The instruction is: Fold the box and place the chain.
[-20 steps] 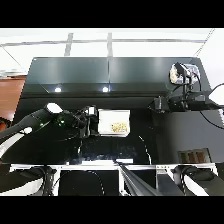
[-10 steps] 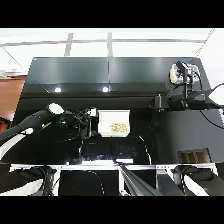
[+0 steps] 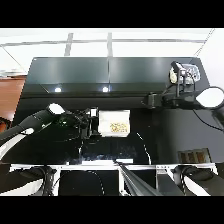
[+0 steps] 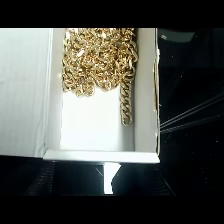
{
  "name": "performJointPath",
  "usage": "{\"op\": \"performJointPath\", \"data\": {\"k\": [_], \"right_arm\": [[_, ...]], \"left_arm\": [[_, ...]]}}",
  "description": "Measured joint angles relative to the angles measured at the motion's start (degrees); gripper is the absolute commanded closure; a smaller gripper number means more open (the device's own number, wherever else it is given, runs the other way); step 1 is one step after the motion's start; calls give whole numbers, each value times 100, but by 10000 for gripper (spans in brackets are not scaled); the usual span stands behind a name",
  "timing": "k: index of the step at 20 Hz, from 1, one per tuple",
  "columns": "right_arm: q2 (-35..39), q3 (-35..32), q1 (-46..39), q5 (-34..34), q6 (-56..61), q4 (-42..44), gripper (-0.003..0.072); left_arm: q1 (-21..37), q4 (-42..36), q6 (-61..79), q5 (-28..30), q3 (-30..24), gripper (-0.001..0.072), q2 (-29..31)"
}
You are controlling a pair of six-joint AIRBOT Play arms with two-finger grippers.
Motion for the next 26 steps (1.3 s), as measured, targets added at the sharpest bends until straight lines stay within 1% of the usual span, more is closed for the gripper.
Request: {"op": "performJointPath", "data": {"k": [2, 5, 7, 8, 11, 15, 17, 21, 26], "right_arm": [[-352, -13, 212, -411, -203, 332, -34], [-940, 2, 474, -903, -909, 846, -34], [-1235, 4, 625, -946, -1558, 1023, -34], [-1320, 11, 688, -872, -2002, 1099, -34], [-1469, 92, 796, -352, -3464, 1209, -34], [-1534, 203, 896, 317, -4868, 1252, -34], [-1547, 225, 942, 496, -5379, 1259, -34], [-1556, 243, 1040, 706, -5901, 1257, -34], [-1558, 247, 1150, 874, -6116, 1246, -34]], "left_arm": [[0, 0, 0, 2, 0, 314, 0], [0, 0, -2, 4, 0, 314, 0], [0, 0, -2, 7, 0, 314, 0], [0, 0, -2, 9, 0, 314, 0], [0, 0, -4, 11, 0, 314, 0], [0, 0, -4, 11, 0, 314, 0], [0, 0, -4, 13, 0, 314, 0], [0, 2, -4, 13, 0, 314, 0], [0, 0, -4, 13, 0, 314, 0]]}}
